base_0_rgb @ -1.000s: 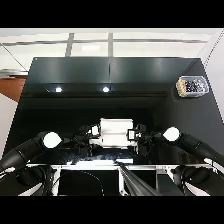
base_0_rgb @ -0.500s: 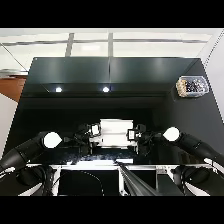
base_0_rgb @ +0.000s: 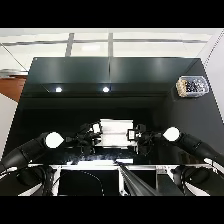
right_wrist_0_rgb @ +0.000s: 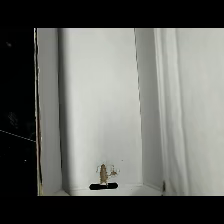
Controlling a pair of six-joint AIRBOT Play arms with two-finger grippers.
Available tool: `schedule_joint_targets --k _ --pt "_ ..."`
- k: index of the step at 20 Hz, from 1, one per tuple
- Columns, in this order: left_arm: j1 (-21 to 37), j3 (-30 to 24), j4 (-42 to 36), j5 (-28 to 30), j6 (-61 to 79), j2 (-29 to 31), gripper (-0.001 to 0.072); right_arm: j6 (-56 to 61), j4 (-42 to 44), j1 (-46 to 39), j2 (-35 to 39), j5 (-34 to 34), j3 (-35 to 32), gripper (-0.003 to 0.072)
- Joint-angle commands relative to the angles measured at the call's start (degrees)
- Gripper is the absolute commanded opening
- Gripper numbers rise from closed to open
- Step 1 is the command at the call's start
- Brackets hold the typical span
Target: Fold the box and place the chain.
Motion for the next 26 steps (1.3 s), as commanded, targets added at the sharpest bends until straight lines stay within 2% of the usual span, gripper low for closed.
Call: schedule_joint_targets --k 1,5,22,26 --pt "-0.07 0.07 -2.89 0.61 0.92 -0.39 0.0164 0.0 0.0 0.04 -0.04 0.02 -0.04 0.0531" --pt "-0.07 0.07 -7.69 0.61 5.99 -1.27 0.0164 0.0 0.0 0.04 -0.04 0.02 -0.04 0.0531" --pt "-0.09 1.62 -7.21 1.4 10.29 -4.15 0.0167 0.0 0.0 0.04 -0.04 0.02 -0.04 0.0531" --pt "-0.76 1.95 -5.53 -1.51 12.37 -6.25 0.0166 0.0 0.0 0.04 -0.04 0.02 -0.04 0.0531"
